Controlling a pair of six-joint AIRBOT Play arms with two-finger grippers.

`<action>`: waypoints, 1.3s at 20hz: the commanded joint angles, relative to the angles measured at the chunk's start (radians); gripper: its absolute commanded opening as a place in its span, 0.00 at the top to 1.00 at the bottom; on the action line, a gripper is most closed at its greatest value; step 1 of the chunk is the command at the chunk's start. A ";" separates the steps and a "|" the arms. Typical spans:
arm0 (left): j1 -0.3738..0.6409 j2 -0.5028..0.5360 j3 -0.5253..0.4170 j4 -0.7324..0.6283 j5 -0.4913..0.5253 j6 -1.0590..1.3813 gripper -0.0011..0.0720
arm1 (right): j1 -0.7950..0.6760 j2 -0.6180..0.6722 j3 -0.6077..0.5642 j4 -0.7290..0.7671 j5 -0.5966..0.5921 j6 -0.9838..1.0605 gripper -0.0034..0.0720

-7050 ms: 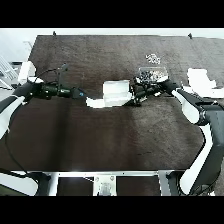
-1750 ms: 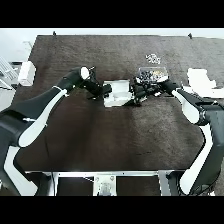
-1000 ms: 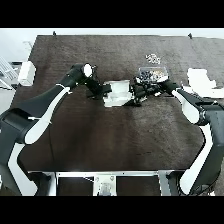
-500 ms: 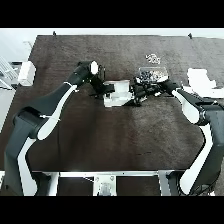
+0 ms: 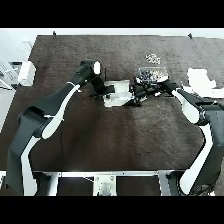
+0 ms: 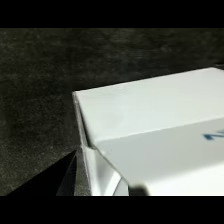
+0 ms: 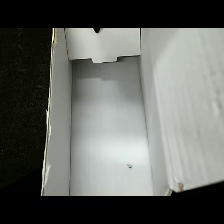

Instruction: Fold the box and place the chain.

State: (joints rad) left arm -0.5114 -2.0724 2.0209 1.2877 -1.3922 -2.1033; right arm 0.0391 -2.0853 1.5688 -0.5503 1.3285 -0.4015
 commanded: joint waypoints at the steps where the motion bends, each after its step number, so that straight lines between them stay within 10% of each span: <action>1: -0.004 -0.010 0.008 0.014 -0.013 -0.010 0.51 | 0.000 0.000 0.000 0.000 0.000 0.000 0.20; 26: 0.006 -0.033 0.018 0.054 -0.011 -0.017 0.51 | 0.000 0.000 0.000 0.000 0.000 0.000 0.20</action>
State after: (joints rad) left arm -0.5041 -2.1021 2.0377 1.3205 -1.4124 -2.1201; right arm 0.0391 -2.0853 1.5688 -0.5507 1.3285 -0.4011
